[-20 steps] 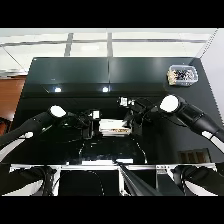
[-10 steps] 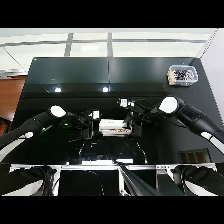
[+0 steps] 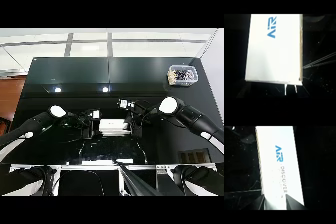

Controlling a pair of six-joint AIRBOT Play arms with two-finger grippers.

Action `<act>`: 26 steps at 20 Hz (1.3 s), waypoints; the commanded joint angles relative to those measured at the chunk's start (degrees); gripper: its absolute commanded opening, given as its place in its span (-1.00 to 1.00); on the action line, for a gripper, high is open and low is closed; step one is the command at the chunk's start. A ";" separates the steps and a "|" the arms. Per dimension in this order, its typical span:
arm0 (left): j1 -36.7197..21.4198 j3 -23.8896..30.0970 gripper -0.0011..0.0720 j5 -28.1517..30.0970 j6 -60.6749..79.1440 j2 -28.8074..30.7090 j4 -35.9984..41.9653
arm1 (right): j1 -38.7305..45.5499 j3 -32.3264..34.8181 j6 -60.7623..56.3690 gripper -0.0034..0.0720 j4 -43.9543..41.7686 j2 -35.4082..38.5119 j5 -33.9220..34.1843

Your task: Fold the box and place the chain.

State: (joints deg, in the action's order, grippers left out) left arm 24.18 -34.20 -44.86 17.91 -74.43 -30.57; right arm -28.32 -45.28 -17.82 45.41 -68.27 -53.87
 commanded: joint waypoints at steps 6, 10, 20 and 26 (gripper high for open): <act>0.02 -0.02 -0.16 -0.13 0.09 -0.04 -0.07 | -2.03 -0.02 -0.94 -0.09 0.87 -1.75 -0.55; 0.02 -0.02 -0.16 -0.13 0.09 -0.04 -0.07 | -2.03 -1.81 -12.90 -0.14 0.85 0.44 -4.61; 0.02 -0.02 -0.16 -0.15 0.09 -0.04 -0.04 | -2.03 0.31 -40.63 -0.87 -12.81 -1.33 3.32; 0.02 -0.02 -0.16 -0.15 0.09 -0.04 -0.04 | -2.03 0.33 -41.99 -0.87 -11.91 -9.01 3.67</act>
State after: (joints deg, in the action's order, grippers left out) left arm 24.18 -34.20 -45.04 18.00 -74.43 -30.61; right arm -30.33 -45.04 -58.43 33.36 -74.39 -51.22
